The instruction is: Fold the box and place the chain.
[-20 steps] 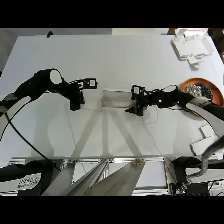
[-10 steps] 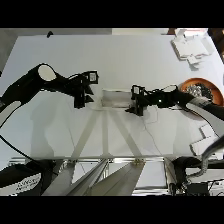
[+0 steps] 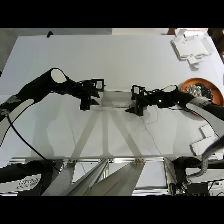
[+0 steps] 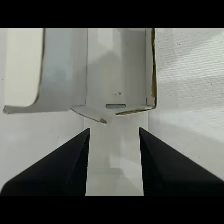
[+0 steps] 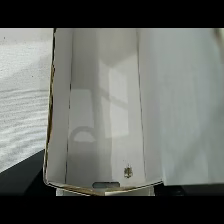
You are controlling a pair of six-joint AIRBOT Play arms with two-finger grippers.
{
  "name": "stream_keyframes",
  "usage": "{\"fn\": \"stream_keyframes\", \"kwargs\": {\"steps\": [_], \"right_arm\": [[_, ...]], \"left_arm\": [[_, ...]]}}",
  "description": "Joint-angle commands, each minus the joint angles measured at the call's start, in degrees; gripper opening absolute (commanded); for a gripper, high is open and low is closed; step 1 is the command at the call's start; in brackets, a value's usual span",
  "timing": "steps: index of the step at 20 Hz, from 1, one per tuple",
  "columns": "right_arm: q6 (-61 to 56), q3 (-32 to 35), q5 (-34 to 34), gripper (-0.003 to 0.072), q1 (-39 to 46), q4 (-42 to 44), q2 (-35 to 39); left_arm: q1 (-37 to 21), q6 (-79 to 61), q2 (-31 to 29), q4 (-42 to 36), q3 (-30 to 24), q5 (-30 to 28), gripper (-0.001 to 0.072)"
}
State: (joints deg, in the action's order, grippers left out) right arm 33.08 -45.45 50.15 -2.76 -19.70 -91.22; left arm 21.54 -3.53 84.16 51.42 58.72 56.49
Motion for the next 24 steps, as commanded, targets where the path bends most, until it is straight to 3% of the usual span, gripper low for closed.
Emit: {"fn": "stream_keyframes", "kwargs": {"steps": [1, 4, 7, 11, 17, 18, 19, 20, 24], "right_arm": [[-0.02, -0.02, 0.02, 0.0526, -0.02, 0.02, -0.02], [-0.02, -0.02, 0.02, 0.0526, -0.02, 0.02, -0.02], [-0.02, -0.02, 0.02, 0.0526, -0.02, 0.02, -0.02], [-0.02, -0.02, 0.02, 0.0526, -0.02, 0.02, -0.02], [-0.02, -0.02, 0.02, 0.0526, -0.02, 0.02, -0.02], [-0.02, -0.02, 0.02, 0.0526, -0.02, 0.02, -0.02], [-0.02, -0.02, 0.02, 0.0526, -0.02, 0.02, -0.02], [-0.02, -0.02, 0.02, 0.0526, -0.02, 0.02, -0.02], [-0.02, -0.02, 0.02, 0.0526, -0.02, 0.02, -0.02]], "left_arm": [[0.66, -1.44, 1.79, -0.17, -0.02, -1.49, 0.0349], [0.7, -1.44, 2.93, -0.85, -0.02, -2.43, 0.0345], [0.7, -1.95, 3.32, -2.62, -0.02, -2.56, 0.0277], [0.7, -3.39, 3.98, -7.87, -0.02, -2.67, 0.0278], [0.7, -4.15, 4.24, -8.48, -0.02, -4.44, 0.0272], [0.7, -4.15, 4.39, -8.59, -0.02, -4.42, 0.0204], [0.7, -4.15, 4.52, -8.57, -0.02, -4.39, 0.0081], [0.7, -4.15, 4.68, -8.59, -0.02, -4.39, 0.0052], [0.7, -4.13, 5.01, -9.86, -0.02, -3.98, 0.0063]]}}
